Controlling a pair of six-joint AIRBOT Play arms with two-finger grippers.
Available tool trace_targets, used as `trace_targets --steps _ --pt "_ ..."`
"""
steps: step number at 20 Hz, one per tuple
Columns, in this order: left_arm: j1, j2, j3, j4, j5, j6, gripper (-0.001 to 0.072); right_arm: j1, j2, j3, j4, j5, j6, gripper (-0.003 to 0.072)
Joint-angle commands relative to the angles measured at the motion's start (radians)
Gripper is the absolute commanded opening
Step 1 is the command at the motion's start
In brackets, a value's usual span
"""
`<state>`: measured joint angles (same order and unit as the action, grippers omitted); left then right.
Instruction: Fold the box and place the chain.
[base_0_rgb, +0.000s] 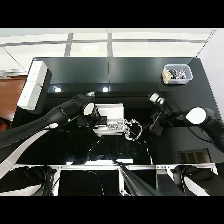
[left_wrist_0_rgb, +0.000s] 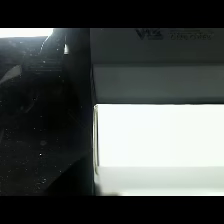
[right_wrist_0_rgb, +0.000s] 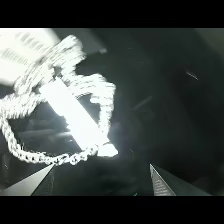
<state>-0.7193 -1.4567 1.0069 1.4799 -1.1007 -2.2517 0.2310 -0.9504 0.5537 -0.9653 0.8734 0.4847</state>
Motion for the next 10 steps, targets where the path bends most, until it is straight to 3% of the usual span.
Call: trace_targets --steps 1,6,10 --pt "0.001 -0.002 0.000 0.000 0.000 0.000 0.0029 0.014 -0.088 -0.037 0.122 -0.034 -0.532 0.0717" --pt "0.001 -0.002 0.000 0.000 0.000 0.000 0.0029 0.047 -0.150 -0.037 0.099 -0.012 -0.682 0.0717" --pt "0.001 -0.002 0.000 0.000 0.000 0.000 0.0029 0.056 -0.150 -0.037 0.028 -0.048 -0.684 0.0717"
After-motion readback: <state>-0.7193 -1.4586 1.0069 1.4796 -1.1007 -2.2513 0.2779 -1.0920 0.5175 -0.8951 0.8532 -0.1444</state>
